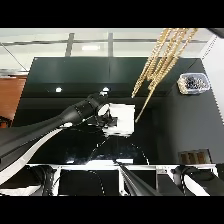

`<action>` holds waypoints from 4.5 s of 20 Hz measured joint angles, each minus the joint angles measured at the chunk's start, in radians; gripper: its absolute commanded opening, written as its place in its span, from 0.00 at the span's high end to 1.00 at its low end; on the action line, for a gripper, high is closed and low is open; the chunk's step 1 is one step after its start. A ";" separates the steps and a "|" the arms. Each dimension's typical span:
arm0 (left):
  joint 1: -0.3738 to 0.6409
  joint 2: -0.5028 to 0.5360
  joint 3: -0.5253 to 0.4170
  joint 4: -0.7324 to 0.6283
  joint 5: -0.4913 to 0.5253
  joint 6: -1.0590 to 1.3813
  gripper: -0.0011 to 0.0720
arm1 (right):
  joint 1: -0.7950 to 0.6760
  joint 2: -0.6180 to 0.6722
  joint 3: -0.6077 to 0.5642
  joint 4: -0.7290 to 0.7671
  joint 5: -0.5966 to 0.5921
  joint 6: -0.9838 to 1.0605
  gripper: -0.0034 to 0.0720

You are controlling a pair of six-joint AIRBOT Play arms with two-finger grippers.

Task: Fold the box and place the chain.

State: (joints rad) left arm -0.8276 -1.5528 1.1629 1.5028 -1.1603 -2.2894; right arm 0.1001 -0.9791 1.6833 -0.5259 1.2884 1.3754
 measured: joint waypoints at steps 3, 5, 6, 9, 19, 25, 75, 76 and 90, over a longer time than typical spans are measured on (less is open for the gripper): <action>0.000 0.000 0.000 0.000 0.000 0.000 0.95 | 0.061 -0.015 -0.054 -0.026 -0.015 0.000 0.94; 0.000 0.000 0.000 0.000 0.000 0.000 0.95 | 0.092 -0.024 -0.106 -0.040 -0.032 0.000 0.94; 0.000 0.000 0.000 0.000 0.000 0.000 0.95 | 0.103 -0.028 -0.135 -0.045 -0.038 0.000 0.94; 0.000 0.000 0.000 0.000 0.000 0.000 0.95 | 0.120 -0.035 -0.222 -0.076 -0.044 0.001 0.94; 0.000 0.000 0.000 0.000 0.000 0.000 0.95 | 0.132 -0.040 -0.456 -0.115 -0.036 0.008 0.94; 0.000 0.000 0.000 0.000 0.000 0.000 0.95 | 0.168 -0.040 -0.523 -0.121 -0.050 0.008 0.94; 0.135 0.434 -0.143 0.212 -0.032 0.184 0.28 | 0.026 0.069 -0.948 -0.450 -0.193 0.046 0.61; 0.206 0.483 -0.199 0.198 -0.011 0.214 0.28 | 0.026 0.069 -0.948 -0.450 -0.199 0.048 0.61; 0.634 0.351 -0.553 -0.959 0.131 2.133 0.00 | 0.026 0.069 -0.948 -0.451 -0.238 0.145 0.61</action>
State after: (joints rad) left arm -0.1936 -1.2018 0.6098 0.5434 -1.0290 -0.1566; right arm 0.1257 -0.9096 0.7349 -0.9764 1.0500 1.5204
